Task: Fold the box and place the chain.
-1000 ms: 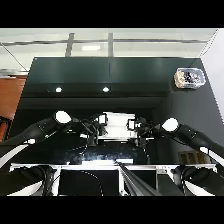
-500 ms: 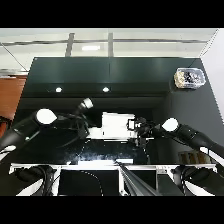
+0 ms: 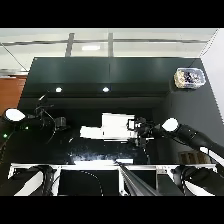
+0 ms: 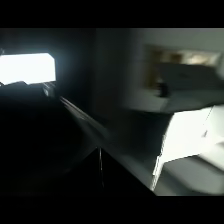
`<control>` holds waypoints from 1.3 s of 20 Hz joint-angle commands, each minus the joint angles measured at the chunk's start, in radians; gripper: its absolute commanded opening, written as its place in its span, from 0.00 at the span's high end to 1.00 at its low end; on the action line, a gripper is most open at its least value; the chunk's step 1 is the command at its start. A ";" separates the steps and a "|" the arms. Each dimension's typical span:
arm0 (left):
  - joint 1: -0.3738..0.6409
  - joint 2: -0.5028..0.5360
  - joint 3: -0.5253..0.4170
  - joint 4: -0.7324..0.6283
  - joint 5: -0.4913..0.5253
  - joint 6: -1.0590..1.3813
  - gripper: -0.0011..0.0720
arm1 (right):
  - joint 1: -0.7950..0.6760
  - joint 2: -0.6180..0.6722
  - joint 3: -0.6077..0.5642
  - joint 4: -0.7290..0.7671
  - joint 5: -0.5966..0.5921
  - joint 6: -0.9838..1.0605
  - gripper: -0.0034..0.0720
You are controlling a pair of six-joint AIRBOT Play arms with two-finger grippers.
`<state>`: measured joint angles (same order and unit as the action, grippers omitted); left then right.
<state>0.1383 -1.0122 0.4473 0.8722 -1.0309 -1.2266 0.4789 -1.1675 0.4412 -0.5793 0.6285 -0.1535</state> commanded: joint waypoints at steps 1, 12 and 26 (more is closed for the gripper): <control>0.043 -0.074 -0.066 -0.137 -0.027 -0.077 0.95 | 0.001 0.000 0.000 0.000 0.000 0.000 0.43; -0.261 -0.262 -0.051 -0.508 -0.062 0.383 0.95 | 0.001 0.000 0.000 0.000 0.000 0.000 0.43; -0.339 -0.261 0.131 -0.408 -0.129 0.354 0.01 | 0.001 0.000 0.000 0.000 0.000 0.000 0.43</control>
<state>-0.1543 -1.2728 0.5476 0.4442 -1.1767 -0.8452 0.4789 -1.1675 0.4412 -0.5797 0.6285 -0.1532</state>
